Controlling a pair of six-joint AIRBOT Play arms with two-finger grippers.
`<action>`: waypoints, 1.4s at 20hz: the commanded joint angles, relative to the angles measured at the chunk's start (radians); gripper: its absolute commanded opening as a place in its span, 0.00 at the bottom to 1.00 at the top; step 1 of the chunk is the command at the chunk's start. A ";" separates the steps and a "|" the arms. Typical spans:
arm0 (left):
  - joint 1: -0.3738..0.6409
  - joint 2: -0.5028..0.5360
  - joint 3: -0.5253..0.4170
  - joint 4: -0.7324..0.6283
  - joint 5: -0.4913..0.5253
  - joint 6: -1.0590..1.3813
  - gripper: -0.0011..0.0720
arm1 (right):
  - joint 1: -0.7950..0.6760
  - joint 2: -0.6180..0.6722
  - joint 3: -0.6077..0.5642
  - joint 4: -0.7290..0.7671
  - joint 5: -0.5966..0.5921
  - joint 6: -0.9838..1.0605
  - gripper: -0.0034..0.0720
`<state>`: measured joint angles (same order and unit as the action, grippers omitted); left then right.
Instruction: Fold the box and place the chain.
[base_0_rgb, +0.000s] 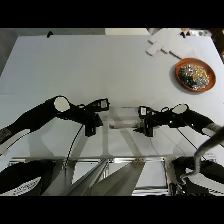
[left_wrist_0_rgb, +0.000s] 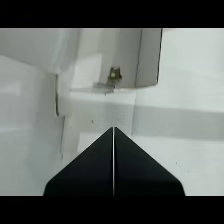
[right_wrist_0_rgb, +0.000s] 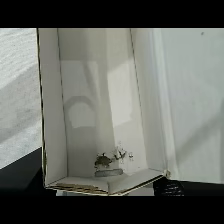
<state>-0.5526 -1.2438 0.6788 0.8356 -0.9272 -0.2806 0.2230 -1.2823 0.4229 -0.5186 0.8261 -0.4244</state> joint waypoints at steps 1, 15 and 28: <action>0.006 -0.006 -0.008 0.116 -0.023 0.031 0.03 | 0.000 0.000 0.000 0.000 0.000 0.001 0.36; 0.000 -0.050 -0.008 -0.034 0.205 0.536 0.49 | 0.000 0.000 0.000 0.000 0.000 0.001 0.36; -0.104 -0.071 -0.008 -0.148 0.195 0.576 0.38 | 0.000 0.000 0.000 0.000 0.000 0.001 0.36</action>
